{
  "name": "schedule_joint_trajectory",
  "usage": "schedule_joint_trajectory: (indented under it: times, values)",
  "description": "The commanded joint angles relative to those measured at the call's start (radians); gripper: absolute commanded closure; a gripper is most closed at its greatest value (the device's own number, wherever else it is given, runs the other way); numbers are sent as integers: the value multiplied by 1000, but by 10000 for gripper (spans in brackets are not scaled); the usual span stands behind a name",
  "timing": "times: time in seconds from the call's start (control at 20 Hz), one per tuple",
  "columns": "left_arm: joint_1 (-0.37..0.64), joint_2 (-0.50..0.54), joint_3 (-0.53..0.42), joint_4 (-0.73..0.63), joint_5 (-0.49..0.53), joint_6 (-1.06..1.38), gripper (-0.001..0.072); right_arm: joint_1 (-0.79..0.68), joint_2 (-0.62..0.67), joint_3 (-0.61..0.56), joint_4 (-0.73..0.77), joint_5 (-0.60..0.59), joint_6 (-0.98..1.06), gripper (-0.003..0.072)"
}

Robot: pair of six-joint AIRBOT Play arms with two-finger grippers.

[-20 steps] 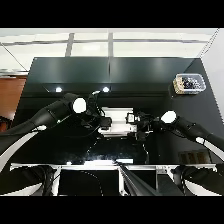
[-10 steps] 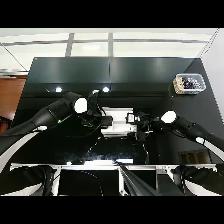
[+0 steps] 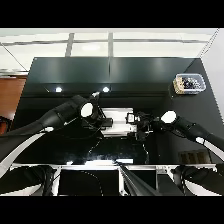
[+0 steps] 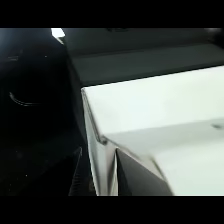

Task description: Fold the box and place the chain.

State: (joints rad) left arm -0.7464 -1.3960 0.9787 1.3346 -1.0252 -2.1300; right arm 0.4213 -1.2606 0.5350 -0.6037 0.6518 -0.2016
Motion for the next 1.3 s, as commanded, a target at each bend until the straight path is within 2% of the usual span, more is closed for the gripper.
schedule_joint_trajectory:
  times: [0.0,0.15,0.3,0.45,0.95,1.25]
  values:
    - [-14,-24,1,46,16,-72,445,0,0,0,0,0,0,275]
    - [-21,-29,16,71,-13,-168,446,0,0,0,0,0,0,275]
    - [-43,-54,84,128,-25,-199,452,0,0,0,0,0,0,275]
    - [-68,-115,144,158,-92,-206,453,0,0,0,0,0,0,275]
    - [-74,-132,146,167,-106,-236,453,0,0,0,0,0,0,275]
    - [-75,-148,146,146,-125,-235,482,0,0,0,0,0,1,275]
